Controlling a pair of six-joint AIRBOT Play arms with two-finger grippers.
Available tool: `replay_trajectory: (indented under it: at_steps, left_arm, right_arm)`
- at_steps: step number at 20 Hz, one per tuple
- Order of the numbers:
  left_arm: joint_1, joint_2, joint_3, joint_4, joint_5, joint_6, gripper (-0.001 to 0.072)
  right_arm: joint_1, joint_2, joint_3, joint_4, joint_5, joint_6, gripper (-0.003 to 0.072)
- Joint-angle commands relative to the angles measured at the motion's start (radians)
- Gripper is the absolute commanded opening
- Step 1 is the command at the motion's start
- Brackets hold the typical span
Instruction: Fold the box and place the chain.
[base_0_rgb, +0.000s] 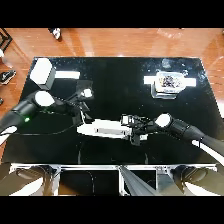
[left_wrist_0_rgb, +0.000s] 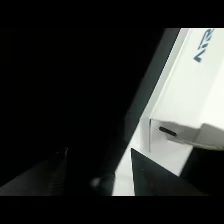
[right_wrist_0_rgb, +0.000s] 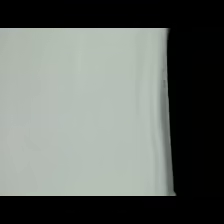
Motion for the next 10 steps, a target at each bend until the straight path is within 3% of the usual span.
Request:
replay_trajectory:
  at_steps: [1, 3, 5, 10]
  left_arm:
    - [0.077, 0.094, 0.013, 0.011, -0.228, -0.195, 0.0353]
    - [0.084, 0.112, 0.013, 0.011, -0.371, -0.232, 0.0026]
    - [0.069, 0.112, 0.007, 0.011, -0.483, -0.298, 0.0024]
    - [-0.078, 0.115, -0.063, 0.009, -0.409, -0.409, 0.0023]
  right_arm:
    - [0.000, -0.001, -0.001, 0.000, 0.000, 0.001, 0.0338]
    - [0.000, -0.001, -0.001, 0.000, 0.000, 0.001, 0.0338]
    - [0.000, -0.001, -0.001, 0.001, 0.000, 0.001, 0.0338]
    - [0.000, -0.001, -0.001, 0.001, 0.000, 0.001, 0.0338]
